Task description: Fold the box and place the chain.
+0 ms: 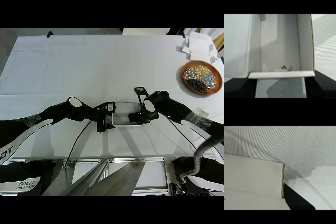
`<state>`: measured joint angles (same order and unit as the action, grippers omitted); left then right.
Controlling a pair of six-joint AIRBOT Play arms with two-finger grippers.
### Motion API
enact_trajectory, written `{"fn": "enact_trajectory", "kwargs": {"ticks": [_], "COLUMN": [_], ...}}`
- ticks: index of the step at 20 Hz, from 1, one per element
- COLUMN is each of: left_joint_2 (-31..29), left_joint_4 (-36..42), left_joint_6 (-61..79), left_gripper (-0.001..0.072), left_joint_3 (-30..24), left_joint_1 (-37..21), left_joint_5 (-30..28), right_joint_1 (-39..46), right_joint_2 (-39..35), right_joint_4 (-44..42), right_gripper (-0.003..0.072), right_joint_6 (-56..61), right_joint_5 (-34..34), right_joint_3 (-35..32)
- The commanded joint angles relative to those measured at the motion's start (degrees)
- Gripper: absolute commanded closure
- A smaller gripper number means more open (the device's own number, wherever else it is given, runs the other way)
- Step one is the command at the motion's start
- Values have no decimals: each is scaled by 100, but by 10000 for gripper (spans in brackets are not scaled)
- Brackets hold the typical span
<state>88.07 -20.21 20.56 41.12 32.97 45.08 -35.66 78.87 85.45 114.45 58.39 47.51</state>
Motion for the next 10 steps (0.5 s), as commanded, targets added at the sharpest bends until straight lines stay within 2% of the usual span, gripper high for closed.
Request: {"fn": "enact_trajectory", "kwargs": {"ticks": [1,2,4,5,8,10], "left_joint_2": [-4,-4,-4,-4,-4,-4], "left_joint_4": [-13,-13,-13,-13,-13,-13], "left_joint_6": [15,15,15,15,15,15], "left_gripper": [505,505,505,505,505,505], "left_joint_3": [-2,-2,-2,-2,-2,-2], "left_joint_1": [-2,-2,-2,-2,-2,-2], "left_joint_5": [-7,-7,-7,-7,-4,-7], "right_joint_1": [-4,-4,-4,-4,4,66], "right_joint_2": [4,4,-13,-55,-365,-702], "right_joint_4": [26,24,24,28,317,592], "right_gripper": [668,648,368,335,333,273], "right_joint_6": [-28,-31,-50,-61,-452,-682], "right_joint_5": [-55,-63,-63,-74,-33,188], "right_joint_3": [-2,-2,-2,-2,-2,-2]}}
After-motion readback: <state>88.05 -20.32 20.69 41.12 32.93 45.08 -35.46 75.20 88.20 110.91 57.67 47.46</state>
